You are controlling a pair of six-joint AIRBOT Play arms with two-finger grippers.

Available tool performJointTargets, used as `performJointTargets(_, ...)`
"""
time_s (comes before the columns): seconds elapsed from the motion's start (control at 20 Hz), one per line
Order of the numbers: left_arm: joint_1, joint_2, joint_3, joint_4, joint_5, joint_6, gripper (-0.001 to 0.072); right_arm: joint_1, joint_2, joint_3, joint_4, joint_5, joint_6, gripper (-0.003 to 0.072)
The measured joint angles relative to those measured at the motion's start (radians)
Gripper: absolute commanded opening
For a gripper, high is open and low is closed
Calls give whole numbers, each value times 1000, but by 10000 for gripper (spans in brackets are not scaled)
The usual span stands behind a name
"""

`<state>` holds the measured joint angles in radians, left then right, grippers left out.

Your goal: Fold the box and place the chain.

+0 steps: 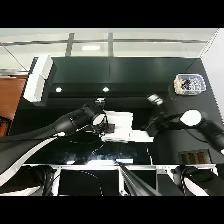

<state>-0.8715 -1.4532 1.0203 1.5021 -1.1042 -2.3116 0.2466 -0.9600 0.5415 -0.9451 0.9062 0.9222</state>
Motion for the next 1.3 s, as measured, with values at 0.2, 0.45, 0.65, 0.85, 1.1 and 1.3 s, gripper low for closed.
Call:
performJointTargets(0.2,0,0,0,0,-2,0,27,-281,43,-16,-184,86,419,10)
performJointTargets(0.45,0,0,0,0,-2,0,27,-436,-26,-69,-119,177,530,10)
performJointTargets(0.65,0,0,0,0,-1,0,27,-433,-148,-96,72,256,401,10)
performJointTargets(0.85,0,0,0,0,-1,0,27,-370,-241,-104,251,275,233,10)
performJointTargets(1.1,0,0,0,0,-1,0,27,-334,-275,-105,425,304,35,11)
performJointTargets(1.3,0,0,0,0,-2,0,27,-324,-281,-105,477,345,-44,11)
